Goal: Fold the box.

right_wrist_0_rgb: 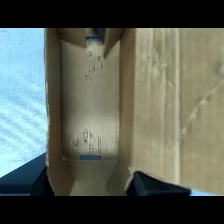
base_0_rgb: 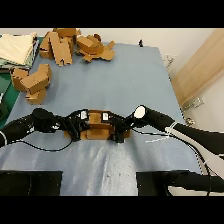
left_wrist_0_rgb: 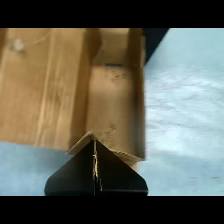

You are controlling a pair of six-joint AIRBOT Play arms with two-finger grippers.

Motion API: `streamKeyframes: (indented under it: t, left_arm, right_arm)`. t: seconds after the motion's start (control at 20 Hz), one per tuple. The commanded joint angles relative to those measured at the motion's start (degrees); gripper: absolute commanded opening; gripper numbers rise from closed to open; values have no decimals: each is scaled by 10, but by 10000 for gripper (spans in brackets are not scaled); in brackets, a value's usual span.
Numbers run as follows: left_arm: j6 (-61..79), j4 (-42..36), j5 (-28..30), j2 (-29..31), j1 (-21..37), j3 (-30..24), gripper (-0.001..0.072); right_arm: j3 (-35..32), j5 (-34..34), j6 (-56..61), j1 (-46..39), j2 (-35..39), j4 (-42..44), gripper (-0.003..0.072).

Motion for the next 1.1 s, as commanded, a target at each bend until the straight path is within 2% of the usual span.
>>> streamKeyframes:
  t: [0.0, 0.05, 0.25, 0.35, 0.4, 0.55, 0.6, 0.65, 0.75, 1.05]
  left_arm:
    - [-69, 8, 142, 32, 3, 0, 10]
    - [-101, 7, 166, 47, 12, 0, 11]
    - [-283, 19, 167, 114, 85, 0, 11]
    - [-450, 111, 147, 145, 125, 0, 10]
    - [-590, 184, 110, 152, 149, 0, 11]
    - [-1016, 464, -69, 145, 217, -1, 10]
    - [-1090, 507, -116, 140, 228, -3, 11]
    - [-1112, 510, -152, 134, 235, -7, 10]
    - [-1106, 457, -178, 121, 227, -20, 10]
    - [-1085, 333, -151, 69, 136, -33, 10]
  right_arm:
    - [0, 1, -2, 0, 0, -2, 550]
    - [0, 1, -2, 0, 0, -2, 550]
    - [0, 2, -2, 0, 0, -2, 550]
    - [0, 0, -3, 0, 0, -2, 550]
    - [0, -3, -3, 0, 0, -2, 550]
    - [0, -4, -3, 0, 0, -2, 550]
    - [0, -4, -3, 0, 0, -2, 550]
    - [0, -4, -3, 0, 0, -2, 550]
    - [0, -1, -3, 0, 0, -2, 550]
    - [0, -1, -3, 0, 0, -2, 550]
